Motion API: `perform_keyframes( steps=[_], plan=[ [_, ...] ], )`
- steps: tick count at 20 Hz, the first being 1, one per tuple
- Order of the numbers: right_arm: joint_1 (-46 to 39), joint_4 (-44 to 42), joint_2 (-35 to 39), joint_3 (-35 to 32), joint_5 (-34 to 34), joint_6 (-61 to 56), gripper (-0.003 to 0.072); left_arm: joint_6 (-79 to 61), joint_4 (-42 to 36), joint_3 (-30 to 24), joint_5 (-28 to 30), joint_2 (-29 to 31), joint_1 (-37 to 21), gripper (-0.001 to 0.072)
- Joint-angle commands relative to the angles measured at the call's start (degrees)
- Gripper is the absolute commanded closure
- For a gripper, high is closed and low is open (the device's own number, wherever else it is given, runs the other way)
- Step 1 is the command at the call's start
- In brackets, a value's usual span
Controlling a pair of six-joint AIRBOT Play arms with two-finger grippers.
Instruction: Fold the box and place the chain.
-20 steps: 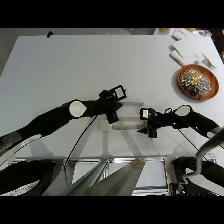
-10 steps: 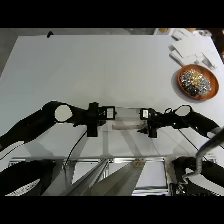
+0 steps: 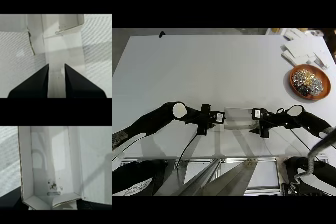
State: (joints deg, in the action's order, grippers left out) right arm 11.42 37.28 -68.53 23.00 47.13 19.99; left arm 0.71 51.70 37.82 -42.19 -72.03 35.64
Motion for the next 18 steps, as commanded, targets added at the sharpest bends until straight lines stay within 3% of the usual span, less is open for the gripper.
perform_keyframes(
  steps=[1,4,11,18],
  plan=[
    [0.00,-0.02,-0.04,-0.02,0.02,0.00,0.0287,-5.25,-1.33,-0.07,0.46,-1.20,-1.01,0.0484],
    [0.00,0.00,-0.04,-0.02,0.02,-0.02,0.0287,-11.56,-2.21,-0.07,0.87,-3.04,-1.42,0.0368],
    [0.00,-0.02,-0.04,-0.02,0.02,0.00,0.0287,-14.88,-7.56,-0.07,5.62,-3.85,-1.01,0.0362],
    [0.00,-0.02,-0.04,-0.02,0.02,0.00,0.0287,-14.86,-11.74,-0.07,5.33,-3.87,-1.03,0.0363]
  ],
)
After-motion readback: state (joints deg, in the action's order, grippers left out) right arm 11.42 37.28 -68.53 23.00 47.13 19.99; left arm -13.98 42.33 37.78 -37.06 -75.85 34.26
